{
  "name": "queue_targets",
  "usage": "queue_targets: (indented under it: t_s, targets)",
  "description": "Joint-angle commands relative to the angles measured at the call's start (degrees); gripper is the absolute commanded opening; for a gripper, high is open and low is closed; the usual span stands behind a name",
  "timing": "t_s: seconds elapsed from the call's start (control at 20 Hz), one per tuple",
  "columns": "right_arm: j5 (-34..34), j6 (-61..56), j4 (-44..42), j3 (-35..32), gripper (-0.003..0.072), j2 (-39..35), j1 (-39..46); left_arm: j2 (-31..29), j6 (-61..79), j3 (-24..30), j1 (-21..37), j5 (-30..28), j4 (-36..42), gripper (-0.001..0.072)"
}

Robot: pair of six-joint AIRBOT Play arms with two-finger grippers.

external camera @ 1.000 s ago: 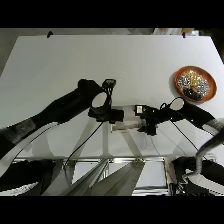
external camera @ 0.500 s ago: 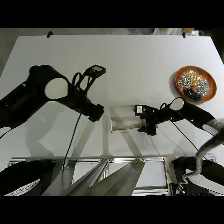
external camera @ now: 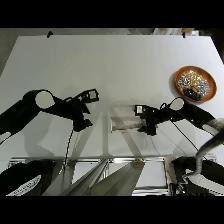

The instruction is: Fold the box and place the chain.

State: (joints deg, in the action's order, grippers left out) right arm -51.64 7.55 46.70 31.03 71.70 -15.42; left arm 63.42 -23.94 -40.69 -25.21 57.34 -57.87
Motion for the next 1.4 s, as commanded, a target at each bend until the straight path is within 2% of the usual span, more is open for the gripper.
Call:
queue_targets:
  t_s: [0.0, 0.15, 0.3, 0.5, 0.6, 0.65, 0.9, 1.0, 1.1, 1.2, 1.35]
  targets:
    - [-0.02, 0.00, -0.02, 0.04, 0.0318, -0.02, 0.02, 4.31, 26.58, 4.17, 2.08, -10.91, 10.23, 0.0575]
    - [-0.02, 0.00, -0.02, 0.02, 0.0318, -0.02, 0.02, 9.01, 38.91, 4.17, 1.88, -11.17, 17.97, 0.0575]
    - [-0.02, 0.00, -0.02, 0.04, 0.0318, -0.02, 0.02, 11.47, 46.07, 4.17, 1.90, -10.21, 21.40, 0.0575]
    - [-0.02, 0.00, 0.00, 0.04, 0.0318, -0.02, 0.02, 12.17, 47.39, 4.17, 1.88, -10.23, 27.26, 0.0582]
    - [-0.02, 0.00, -0.02, 0.04, 0.0318, -0.02, 0.02, 12.63, 48.26, 4.17, 1.18, -10.21, 27.91, 0.0687]
    - [-0.02, 0.00, -0.02, 0.02, 0.0318, -0.02, 0.02, 12.94, 48.24, 4.17, 0.63, -10.19, 27.93, 0.0698]
    - [-0.02, 0.00, -0.02, 0.02, 0.0318, -0.02, 0.02, 13.94, 48.17, 4.20, -2.91, -7.37, 29.00, 0.0698]
    - [-0.02, 0.00, -0.02, 0.04, 0.0318, -0.02, 0.02, 13.88, 47.98, 4.76, -3.45, -6.54, 31.76, 0.0700]
    - [-0.02, 0.00, -0.02, 0.02, 0.0318, -0.02, 0.02, 13.86, 48.50, 6.95, -3.45, -8.22, 35.80, 0.0701]
    - [-0.02, 0.00, -0.02, 0.02, 0.0318, -0.02, 0.02, 13.88, 48.63, 8.68, -3.45, -10.23, 36.11, 0.0702]
    - [-0.02, 0.00, -0.02, 0.04, 0.0318, -0.02, 0.02, 13.92, 49.35, 8.79, -3.48, -10.43, 38.03, 0.0703]
